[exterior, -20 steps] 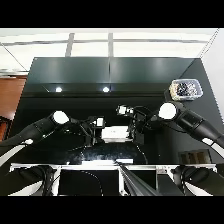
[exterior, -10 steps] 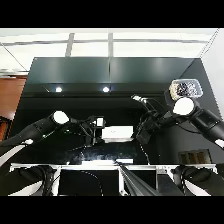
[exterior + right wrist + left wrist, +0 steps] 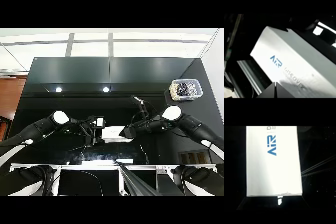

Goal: Fold the box and place the chain.

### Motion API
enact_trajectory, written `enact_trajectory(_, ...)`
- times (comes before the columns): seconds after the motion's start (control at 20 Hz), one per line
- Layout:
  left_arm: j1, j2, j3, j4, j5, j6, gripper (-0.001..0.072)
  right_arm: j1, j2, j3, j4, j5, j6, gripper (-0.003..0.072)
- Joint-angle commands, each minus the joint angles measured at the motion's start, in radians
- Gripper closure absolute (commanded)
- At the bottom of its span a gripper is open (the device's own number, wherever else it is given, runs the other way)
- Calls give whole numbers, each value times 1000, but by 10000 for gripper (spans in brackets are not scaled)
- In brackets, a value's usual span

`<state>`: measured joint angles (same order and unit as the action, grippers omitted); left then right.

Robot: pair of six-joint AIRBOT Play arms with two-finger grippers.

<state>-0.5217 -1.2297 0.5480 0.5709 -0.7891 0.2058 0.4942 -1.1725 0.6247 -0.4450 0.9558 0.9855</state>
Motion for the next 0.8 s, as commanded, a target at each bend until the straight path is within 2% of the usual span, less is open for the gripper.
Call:
enact_trajectory(0.0, 0, 0, 0, 1, 1, 0, 247, 19, -60, -4, -16, -63, 18, 672)
enact_trajectory(0.15, 0, 0, 0, 0, 1, 0, 246, 19, -71, -4, -64, -79, 43, 672)
enact_trajectory(0.5, 0, 0, 0, 0, 0, 0, 246, 19, -71, -3, -66, -73, 34, 672)
enact_trajectory(0.6, 0, 0, 0, 0, -1, 0, 246, 19, -63, 18, -61, -14, 7, 672)
enact_trajectory(0.75, 0, 0, 0, 0, -1, 0, 246, -19, 15, 80, -76, 148, -2, 672)
